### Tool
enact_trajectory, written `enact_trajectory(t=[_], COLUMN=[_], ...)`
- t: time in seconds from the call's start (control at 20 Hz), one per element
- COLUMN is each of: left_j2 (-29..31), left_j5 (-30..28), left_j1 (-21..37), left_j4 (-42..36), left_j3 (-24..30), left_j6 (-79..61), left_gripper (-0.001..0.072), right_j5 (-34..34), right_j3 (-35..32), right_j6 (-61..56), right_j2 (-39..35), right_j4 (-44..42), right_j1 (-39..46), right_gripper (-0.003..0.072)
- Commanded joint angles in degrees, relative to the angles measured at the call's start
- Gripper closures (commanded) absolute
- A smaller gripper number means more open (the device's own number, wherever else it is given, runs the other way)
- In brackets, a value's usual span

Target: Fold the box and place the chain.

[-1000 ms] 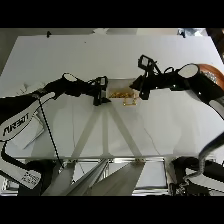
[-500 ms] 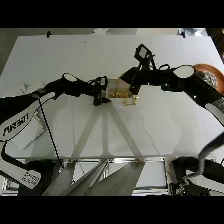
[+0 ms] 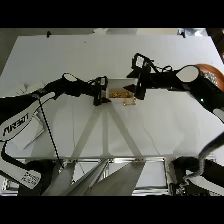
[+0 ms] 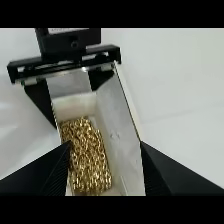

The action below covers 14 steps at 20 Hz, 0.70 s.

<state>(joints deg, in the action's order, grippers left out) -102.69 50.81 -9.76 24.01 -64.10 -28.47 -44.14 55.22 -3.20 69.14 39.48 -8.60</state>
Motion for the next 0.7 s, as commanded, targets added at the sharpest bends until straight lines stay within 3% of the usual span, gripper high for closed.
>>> enact_trajectory(t=[0.0, 0.05, 0.3, 0.65], left_j2=[0.0, 0.0, 0.0, 0.0], left_j5=[0.0, 0.0, 0.0, 0.0], left_j1=[0.0, 0.0, 0.0, 0.0], left_j4=[0.0, 0.0, 0.0, 0.0], left_j3=[0.0, 0.0, 0.0, 0.0], left_j6=[0.0, 0.0, 0.0, 0.0], left_gripper=[0.0385, 0.0385, 0.0385, 0.0385], right_j5=[0.0, -0.3, -2.1, 2.1], right_j3=[-3.3, -5.5, -12.5, -12.7], right_j6=[-4.1, -4.1, -4.1, -3.8], right_j2=[-3.7, -3.8, -3.6, 3.4], right_j4=[8.2, 8.2, 8.2, 8.1], right_j1=[0.2, 0.5, 5.8, 7.3], right_gripper=[0.0174, 0.0107, 0.0106, 0.0104])
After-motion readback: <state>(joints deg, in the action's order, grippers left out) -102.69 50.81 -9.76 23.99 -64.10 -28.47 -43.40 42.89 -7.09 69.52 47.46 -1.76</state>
